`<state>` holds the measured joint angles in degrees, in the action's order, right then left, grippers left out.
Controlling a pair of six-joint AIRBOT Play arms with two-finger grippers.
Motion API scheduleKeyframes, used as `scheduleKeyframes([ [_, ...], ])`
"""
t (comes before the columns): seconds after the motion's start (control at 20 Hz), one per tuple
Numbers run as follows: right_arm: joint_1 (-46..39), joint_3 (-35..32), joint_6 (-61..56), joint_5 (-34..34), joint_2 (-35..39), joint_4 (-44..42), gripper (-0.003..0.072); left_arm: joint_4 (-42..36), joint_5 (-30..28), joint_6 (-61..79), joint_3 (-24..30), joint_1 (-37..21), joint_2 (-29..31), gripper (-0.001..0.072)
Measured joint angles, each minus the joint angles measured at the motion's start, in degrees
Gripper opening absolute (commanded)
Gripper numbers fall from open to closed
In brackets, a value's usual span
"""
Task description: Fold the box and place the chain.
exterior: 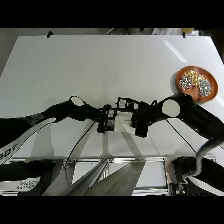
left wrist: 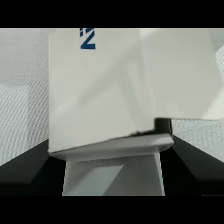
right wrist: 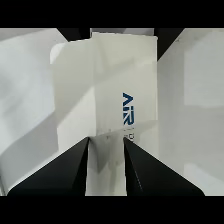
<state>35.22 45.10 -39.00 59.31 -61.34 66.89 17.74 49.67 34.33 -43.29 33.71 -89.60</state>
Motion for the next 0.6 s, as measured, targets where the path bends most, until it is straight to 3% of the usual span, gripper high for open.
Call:
scheduleKeyframes([
  [0.1, 0.0, 0.0, 0.0, -0.1, 0.0, 0.3, 0.0168, 0.0, 0.0, 0.0, 0.0, 0.0, 0.0, 0.0169],
  [0.3, 0.0, 0.0, -0.1, -0.2, 0.0, 0.5, 0.0154, 0.0, 0.0, 0.0, 0.0, 0.0, 0.0, 0.0169],
  [0.4, 0.0, 0.0, -0.1, -0.3, 0.0, 0.6, 0.0101, 0.0, 0.0, 0.0, 0.0, 0.0, 0.0, 0.0169],
  [0.6, 0.4, 0.0, -0.1, -1.6, 0.0, 1.0, 0.0099, 0.0, -0.2, 0.0, 0.0, -0.1, 0.0, 0.0169],
])
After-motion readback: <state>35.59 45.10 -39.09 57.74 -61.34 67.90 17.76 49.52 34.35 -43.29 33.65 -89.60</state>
